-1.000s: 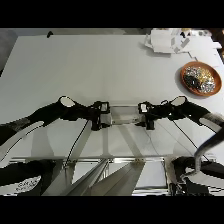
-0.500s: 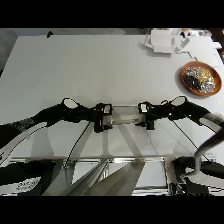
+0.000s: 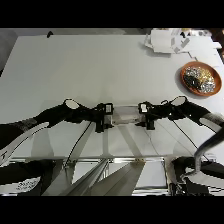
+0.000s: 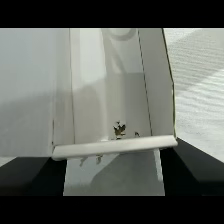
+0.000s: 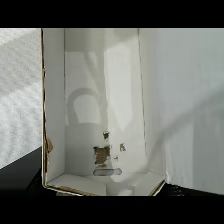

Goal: Fold the box and place the chain.

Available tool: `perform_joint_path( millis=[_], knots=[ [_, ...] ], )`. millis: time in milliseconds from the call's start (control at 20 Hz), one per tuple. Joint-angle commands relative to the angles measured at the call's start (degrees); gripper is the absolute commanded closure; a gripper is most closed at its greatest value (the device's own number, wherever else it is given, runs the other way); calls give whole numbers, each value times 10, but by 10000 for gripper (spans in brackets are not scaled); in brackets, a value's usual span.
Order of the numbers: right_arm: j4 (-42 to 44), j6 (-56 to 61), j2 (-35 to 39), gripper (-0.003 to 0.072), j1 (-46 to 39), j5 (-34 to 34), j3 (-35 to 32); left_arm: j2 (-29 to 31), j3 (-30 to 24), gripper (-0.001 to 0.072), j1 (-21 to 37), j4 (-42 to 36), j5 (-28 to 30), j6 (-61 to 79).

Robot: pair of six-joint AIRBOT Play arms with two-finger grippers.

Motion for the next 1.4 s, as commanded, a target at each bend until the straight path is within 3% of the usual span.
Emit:
perform_joint_path(
  millis=[0,1000,1050,1150,1350],
  knots=[
    [1,0,0,276,0,0,0,0,0,573,-1,-3,4,-4],
    [19,0,0,275,0,19,0,0,0,573,-1,-3,2,-4],
    [21,0,0,261,0,26,0,0,0,573,-1,-3,2,-4],
    [21,4,0,-22,0,23,0,0,0,573,-1,-3,2,-4],
    [-13,61,22,-16,0,25,0,0,0,573,-1,-3,0,-4]
  ],
)
